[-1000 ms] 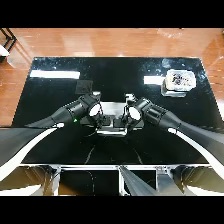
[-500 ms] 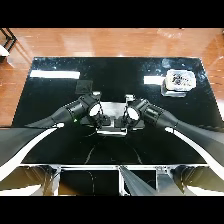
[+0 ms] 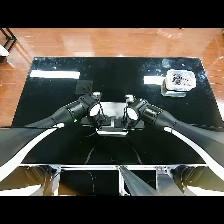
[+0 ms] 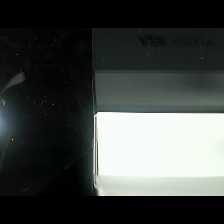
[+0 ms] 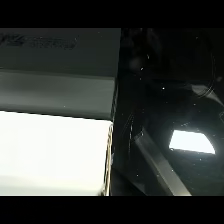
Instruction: Fold the box and place the chain.
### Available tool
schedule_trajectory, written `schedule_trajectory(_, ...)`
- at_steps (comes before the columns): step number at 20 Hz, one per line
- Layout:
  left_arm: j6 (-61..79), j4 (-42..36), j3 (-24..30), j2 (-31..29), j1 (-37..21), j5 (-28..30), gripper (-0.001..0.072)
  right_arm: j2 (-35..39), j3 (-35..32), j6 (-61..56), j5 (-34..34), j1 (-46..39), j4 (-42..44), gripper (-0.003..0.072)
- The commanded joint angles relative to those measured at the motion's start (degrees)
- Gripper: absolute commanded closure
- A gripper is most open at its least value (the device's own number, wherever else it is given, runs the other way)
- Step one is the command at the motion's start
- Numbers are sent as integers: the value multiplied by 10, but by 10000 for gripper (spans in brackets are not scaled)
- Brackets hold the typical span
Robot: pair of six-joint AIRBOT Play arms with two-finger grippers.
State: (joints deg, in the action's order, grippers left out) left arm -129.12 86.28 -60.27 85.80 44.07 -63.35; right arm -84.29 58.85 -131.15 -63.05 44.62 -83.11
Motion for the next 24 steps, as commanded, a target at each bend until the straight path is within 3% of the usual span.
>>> schedule_trajectory(1,1,2,0,0,0,0,685,0,2,-7,1,0,1,663)
schedule_trajectory(2,1,2,0,0,0,0,685,0,2,-6,-2,0,1,661)
schedule_trajectory(3,1,2,0,0,0,0,685,0,3,-6,-6,0,1,536)
schedule_trajectory(4,1,2,0,0,0,0,685,0,5,-6,-12,0,-1,337)
schedule_trajectory(5,1,2,0,0,0,0,685,0,9,-6,-18,0,-4,319)
schedule_trajectory(10,1,1,0,0,0,0,685,0,15,-6,-18,0,-6,323)
schedule_trajectory(12,1,0,0,0,0,0,685,0,15,-5,-14,0,-9,478)
schedule_trajectory(13,1,0,0,0,0,0,685,0,15,-4,-12,0,-9,500)
schedule_trajectory(14,1,0,0,0,0,-1,685,0,15,-1,-11,1,-8,636)
schedule_trajectory(15,1,0,0,0,0,-1,685,-1,15,4,-10,1,-8,662)
schedule_trajectory(20,1,0,0,0,0,1,685,-3,15,4,-7,-1,1,652)
schedule_trajectory(21,1,0,0,0,0,1,685,-2,16,4,-8,-1,0,555)
schedule_trajectory(22,1,0,0,0,0,1,685,0,18,4,-8,-1,0,288)
schedule_trajectory(23,1,0,0,0,0,1,685,2,22,5,-9,-1,-2,192)
schedule_trajectory(24,1,1,0,0,0,2,685,8,25,7,-10,-1,-8,194)
